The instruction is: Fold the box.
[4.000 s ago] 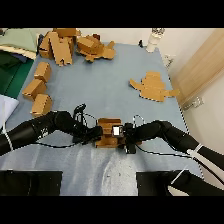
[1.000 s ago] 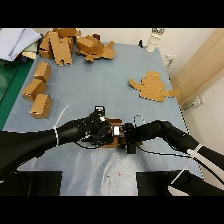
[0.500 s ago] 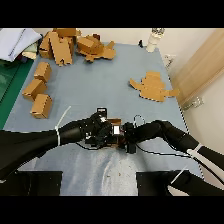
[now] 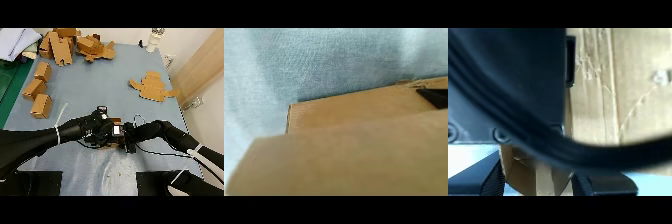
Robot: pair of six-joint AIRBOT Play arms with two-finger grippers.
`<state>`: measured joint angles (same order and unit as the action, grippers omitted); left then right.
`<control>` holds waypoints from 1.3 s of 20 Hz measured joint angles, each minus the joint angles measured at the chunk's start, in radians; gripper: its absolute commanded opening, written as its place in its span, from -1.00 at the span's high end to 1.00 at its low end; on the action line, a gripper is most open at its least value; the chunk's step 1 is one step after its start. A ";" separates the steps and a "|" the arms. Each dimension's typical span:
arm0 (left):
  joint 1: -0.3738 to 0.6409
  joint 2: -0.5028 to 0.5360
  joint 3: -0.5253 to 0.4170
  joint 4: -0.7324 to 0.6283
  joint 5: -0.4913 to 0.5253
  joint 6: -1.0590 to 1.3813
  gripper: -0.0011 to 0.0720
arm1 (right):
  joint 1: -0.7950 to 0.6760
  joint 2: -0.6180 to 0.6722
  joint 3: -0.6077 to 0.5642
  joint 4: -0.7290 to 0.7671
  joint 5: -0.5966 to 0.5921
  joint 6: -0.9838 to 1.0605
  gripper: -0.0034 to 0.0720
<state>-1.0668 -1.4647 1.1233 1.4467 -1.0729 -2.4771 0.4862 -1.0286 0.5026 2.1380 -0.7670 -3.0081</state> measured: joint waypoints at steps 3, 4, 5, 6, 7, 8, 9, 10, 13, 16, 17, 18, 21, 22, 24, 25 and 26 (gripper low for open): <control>0.003 0.008 0.007 0.008 -0.019 0.000 -0.04 | 0.000 0.000 0.000 0.000 -0.001 0.000 -0.53; 0.003 0.012 0.009 0.011 -0.022 0.001 -0.04 | 0.000 0.000 0.000 0.000 -0.001 0.000 -0.53; 0.005 0.016 0.010 0.013 -0.027 0.000 -0.04 | 0.000 0.000 0.000 0.000 -0.001 0.000 -0.53; 0.007 0.021 0.011 0.015 -0.031 0.000 -0.04 | 0.000 0.000 0.000 -0.001 -0.002 -0.001 -0.53; 0.011 0.024 0.011 0.016 -0.037 0.000 -0.04 | 0.001 0.000 0.000 -0.001 -0.002 -0.001 -0.53; 0.017 0.026 0.011 0.019 -0.051 0.000 -0.04 | 0.001 0.000 0.000 -0.001 -0.003 -0.001 -0.53; 0.024 0.028 0.011 0.022 -0.069 0.000 -0.04 | 0.001 0.000 0.000 -0.001 -0.003 -0.001 -0.53; 0.031 0.031 0.011 0.024 -0.085 -0.001 -0.04 | 0.001 0.000 0.000 -0.002 -0.003 -0.001 -0.53; 0.039 0.044 0.012 0.029 -0.103 -0.003 -0.04 | 0.001 0.000 0.000 -0.003 -0.002 -0.001 -0.53; 0.044 0.068 0.012 0.037 -0.103 -0.003 -0.04 | 0.001 0.000 0.000 -0.003 -0.002 -0.001 -0.53; 0.044 0.075 0.012 0.037 -0.101 -0.003 -0.04 | 0.001 0.000 0.000 -0.003 -0.002 -0.001 -0.53; 0.045 0.084 0.012 0.041 -0.100 -0.003 -0.04 | 0.001 0.000 0.000 -0.003 -0.002 -0.001 -0.53; 0.053 0.113 0.012 0.052 -0.099 -0.006 -0.04 | 0.001 0.000 0.000 -0.003 -0.002 -0.001 -0.53; 0.056 0.122 0.012 0.052 -0.099 -0.007 -0.04 | 0.001 0.000 0.000 -0.003 -0.002 -0.001 -0.53; 0.068 0.140 0.012 0.060 -0.108 -0.008 -0.04 | 0.001 0.000 0.000 -0.003 -0.002 -0.001 -0.53; 0.074 0.147 0.012 0.062 -0.118 -0.008 -0.04 | 0.001 0.000 0.000 -0.003 -0.002 -0.001 -0.53; 0.081 0.154 0.012 0.064 -0.131 -0.009 -0.04 | 0.001 0.000 0.000 -0.003 -0.002 -0.001 -0.53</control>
<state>-0.9855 -1.3109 1.1351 1.5108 -1.2041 -2.4863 0.4870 -1.0290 0.5026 2.1353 -0.7685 -3.0089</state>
